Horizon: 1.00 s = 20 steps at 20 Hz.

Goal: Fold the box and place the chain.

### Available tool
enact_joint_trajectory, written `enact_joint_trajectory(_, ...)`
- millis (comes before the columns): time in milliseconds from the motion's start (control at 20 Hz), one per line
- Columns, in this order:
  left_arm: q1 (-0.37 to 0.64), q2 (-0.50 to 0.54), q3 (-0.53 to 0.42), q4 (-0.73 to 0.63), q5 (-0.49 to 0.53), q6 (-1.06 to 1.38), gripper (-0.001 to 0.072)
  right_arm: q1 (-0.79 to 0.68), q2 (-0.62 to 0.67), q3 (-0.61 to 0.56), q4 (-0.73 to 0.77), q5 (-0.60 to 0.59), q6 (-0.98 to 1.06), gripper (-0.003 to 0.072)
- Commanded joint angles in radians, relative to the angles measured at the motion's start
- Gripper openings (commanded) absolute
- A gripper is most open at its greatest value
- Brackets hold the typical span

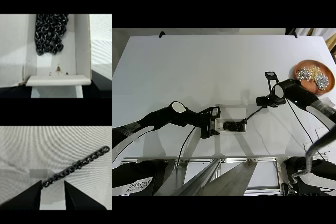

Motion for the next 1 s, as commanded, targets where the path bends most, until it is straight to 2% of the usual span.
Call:
enact_joint_trajectory(0, 0.000, 0.000, 0.000, 0.000, 0.000, 0.000, 0.0275, -0.001, -0.007, 0.000, 0.011, 0.003, -0.002, 0.0317)
enact_joint_trajectory(150, 0.000, 0.000, 0.000, 0.000, 0.000, 0.000, 0.0275, -0.001, -0.007, 0.000, 0.011, 0.014, -0.002, 0.0163)
enact_joint_trajectory(500, 0.000, 0.000, 0.000, 0.000, 0.000, 0.000, 0.0275, -0.001, -0.007, -0.010, 0.011, 0.022, -0.002, 0.0144)
enact_joint_trajectory(600, 0.000, 0.000, 0.000, 0.000, 0.000, 0.000, 0.0275, -0.001, -0.007, -0.012, 0.010, 0.022, -0.002, 0.0022)
enact_joint_trajectory(800, 0.000, 0.000, 0.000, 0.000, 0.000, 0.000, 0.0275, 0.004, 0.009, -0.012, 0.018, 0.031, -0.037, 0.0006)
enact_joint_trajectory(950, 0.000, 0.000, 0.000, 0.000, 0.000, 0.000, 0.0275, 0.035, 0.074, -0.012, -0.005, 0.027, -0.047, 0.0005)
